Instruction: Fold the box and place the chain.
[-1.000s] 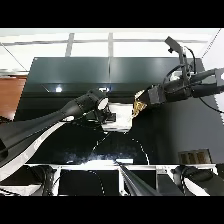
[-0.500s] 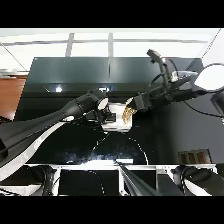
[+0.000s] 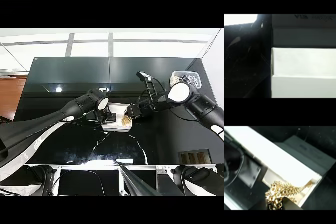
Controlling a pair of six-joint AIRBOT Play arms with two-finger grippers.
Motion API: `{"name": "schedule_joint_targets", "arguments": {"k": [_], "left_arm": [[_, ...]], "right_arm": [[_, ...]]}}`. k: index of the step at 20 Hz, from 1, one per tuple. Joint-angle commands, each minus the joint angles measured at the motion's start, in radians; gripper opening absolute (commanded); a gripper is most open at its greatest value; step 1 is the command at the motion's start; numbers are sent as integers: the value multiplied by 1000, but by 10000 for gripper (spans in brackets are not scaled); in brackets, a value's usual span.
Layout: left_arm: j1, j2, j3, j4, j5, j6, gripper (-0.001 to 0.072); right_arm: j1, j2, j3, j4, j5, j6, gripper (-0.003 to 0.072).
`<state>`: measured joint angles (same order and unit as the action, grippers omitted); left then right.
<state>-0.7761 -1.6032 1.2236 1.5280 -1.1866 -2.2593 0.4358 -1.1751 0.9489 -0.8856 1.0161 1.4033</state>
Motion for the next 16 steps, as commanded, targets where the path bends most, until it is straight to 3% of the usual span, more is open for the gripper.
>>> {"name": "schedule_joint_targets", "arguments": {"k": [1, 4, 11, 16], "left_arm": [[-1, -1, 1, 0, 1, 0, 27], [-1, -1, 1, 0, 0, 0, 27], [0, -1, 1, 2, -18, 8, 27], [7, 8, 1, -1, -12, -29, 28]], "right_arm": [[5, -11, -13, -6, -53, 0, 281], [-44, 27, -6, -14, 13, -1, 277], [-329, 310, -1, -198, 197, 29, 276], [-357, 391, -2, -211, 289, 29, 275]]}}
